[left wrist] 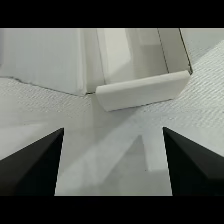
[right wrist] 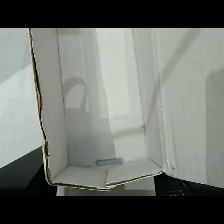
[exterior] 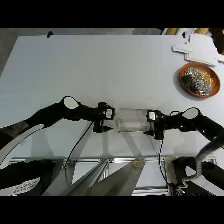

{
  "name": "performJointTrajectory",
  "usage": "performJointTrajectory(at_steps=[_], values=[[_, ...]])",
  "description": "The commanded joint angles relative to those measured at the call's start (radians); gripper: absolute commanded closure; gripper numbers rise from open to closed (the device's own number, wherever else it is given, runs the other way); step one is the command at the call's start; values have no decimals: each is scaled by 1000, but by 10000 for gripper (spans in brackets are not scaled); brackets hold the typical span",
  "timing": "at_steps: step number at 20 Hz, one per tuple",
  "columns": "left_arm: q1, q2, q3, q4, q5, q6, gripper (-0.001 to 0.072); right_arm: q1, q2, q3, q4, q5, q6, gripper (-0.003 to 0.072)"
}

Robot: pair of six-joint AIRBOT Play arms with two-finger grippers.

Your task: Fold the box and place the chain.

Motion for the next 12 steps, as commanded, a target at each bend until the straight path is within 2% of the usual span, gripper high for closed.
performJointTrajectory(at_steps=[1, 5, 12], values=[[-23, -27, -4, -48, 10, 47, 11, 0, 0, 0, 0, 0, 0, 250], [-45, -42, -4, -92, 2, 43, 12, 0, 0, 0, 0, 0, 0, 250], [-58, -72, -4, -95, 0, 41, 11, 0, 0, 0, 0, 0, 0, 250]])
